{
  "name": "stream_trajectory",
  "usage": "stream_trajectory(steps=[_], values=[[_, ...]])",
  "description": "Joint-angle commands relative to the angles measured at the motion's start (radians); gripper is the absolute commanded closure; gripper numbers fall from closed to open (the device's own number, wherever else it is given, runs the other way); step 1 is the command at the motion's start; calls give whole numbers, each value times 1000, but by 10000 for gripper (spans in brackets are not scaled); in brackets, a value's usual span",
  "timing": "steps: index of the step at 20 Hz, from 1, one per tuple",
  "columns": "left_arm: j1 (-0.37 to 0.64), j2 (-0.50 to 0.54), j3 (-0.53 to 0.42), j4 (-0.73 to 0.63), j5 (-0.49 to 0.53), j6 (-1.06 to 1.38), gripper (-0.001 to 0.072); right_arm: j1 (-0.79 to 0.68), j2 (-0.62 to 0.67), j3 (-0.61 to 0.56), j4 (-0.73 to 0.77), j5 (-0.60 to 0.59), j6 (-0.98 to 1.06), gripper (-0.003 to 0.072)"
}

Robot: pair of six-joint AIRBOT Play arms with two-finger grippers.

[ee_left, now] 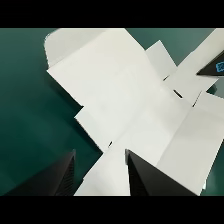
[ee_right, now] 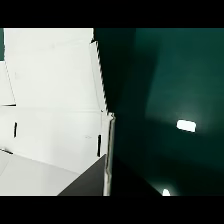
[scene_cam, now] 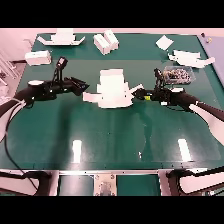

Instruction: Fold the box and place the chain.

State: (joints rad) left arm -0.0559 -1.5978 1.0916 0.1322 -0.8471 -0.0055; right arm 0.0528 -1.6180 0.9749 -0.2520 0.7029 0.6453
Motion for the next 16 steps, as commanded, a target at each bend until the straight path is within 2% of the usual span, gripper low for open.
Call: stream_trajectory(steps=[1, 6, 10, 13, 16], values=[[0, -131, 151, 118, -114, -166, 313, 0, 0, 0, 2, 1, 1, 680], [0, -257, 359, 215, -196, -291, 312, 0, 0, 0, 1, 1, 1, 680], [0, -357, 500, 228, -292, -363, 312, 0, 0, 0, 2, 1, 1, 680], [0, -404, 542, 229, -302, -388, 312, 0, 0, 0, 1, 1, 1, 680], [-11, -428, 545, 227, -303, -387, 312, 0, 0, 0, 1, 1, 0, 680]])
